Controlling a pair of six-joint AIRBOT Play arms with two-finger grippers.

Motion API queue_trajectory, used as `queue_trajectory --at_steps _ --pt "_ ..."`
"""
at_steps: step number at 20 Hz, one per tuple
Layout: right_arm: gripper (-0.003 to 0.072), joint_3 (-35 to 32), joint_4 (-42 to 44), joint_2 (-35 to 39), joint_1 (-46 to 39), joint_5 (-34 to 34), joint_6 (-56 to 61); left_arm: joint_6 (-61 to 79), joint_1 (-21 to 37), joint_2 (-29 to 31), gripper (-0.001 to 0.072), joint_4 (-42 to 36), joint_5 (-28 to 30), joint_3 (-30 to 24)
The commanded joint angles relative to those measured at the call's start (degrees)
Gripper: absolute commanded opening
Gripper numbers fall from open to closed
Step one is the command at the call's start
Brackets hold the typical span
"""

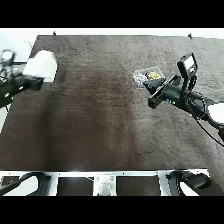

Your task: Fold the box and place the chain.

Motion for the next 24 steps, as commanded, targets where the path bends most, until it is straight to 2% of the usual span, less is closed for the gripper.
queue_trajectory --at_steps 1,2,5,12,15,17,18,19,20,22,23,24 --pt "0.0011 -0.3 0.0 0.0 0.0 -0.1 0.3 -4.4 8.3 1.2 0.0019 4.5 5.6 -7.1" --pt "0.0011 -0.6 0.0 -0.2 0.0 -0.7 0.3 -4.6 9.4 -0.2 0.0019 5.2 7.7 -7.1" --pt "0.0011 -1.5 0.0 -0.4 0.0 -0.8 0.3 1.5 12.0 -2.9 0.0019 5.9 7.2 -7.0" --pt "0.0011 -2.5 0.0 -0.9 0.0 -0.8 0.3 9.3 12.5 -10.0 0.002 4.0 9.9 -6.5" --pt "0.0011 -2.5 0.0 -0.9 0.0 -0.8 0.3 9.2 12.5 -14.3 0.002 3.5 5.4 -2.8" --pt "0.0014 -2.5 0.0 -0.9 0.0 -0.8 0.3 5.2 12.5 -16.1 0.0024 2.8 5.9 -0.8" --pt "0.0101 -2.5 0.0 -0.9 0.0 -1.1 0.3 4.8 12.5 -16.2 0.0144 2.8 4.5 -0.5" --pt "0.0234 -2.5 0.0 -0.9 0.0 -1.7 0.3 4.9 12.5 -16.3 0.0531 3.0 3.6 -0.5" --pt "0.0356 -2.5 0.0 -0.8 -0.1 -2.3 0.3 3.0 12.5 -16.3 0.0703 3.4 2.5 -0.4" --pt "0.0468 -2.5 0.0 -0.8 -0.3 -2.5 0.3 -0.6 12.5 -16.3 0.0715 8.7 2.2 -0.3" --pt "0.049 -2.5 0.0 -0.8 -0.6 -2.5 0.3 -2.9 12.5 -16.2 0.072 12.8 3.0 -0.3" --pt "0.0558 -2.5 0.0 -0.8 -0.8 -2.5 0.3 -5.3 12.5 -16.0 0.072 15.8 3.5 -0.3"
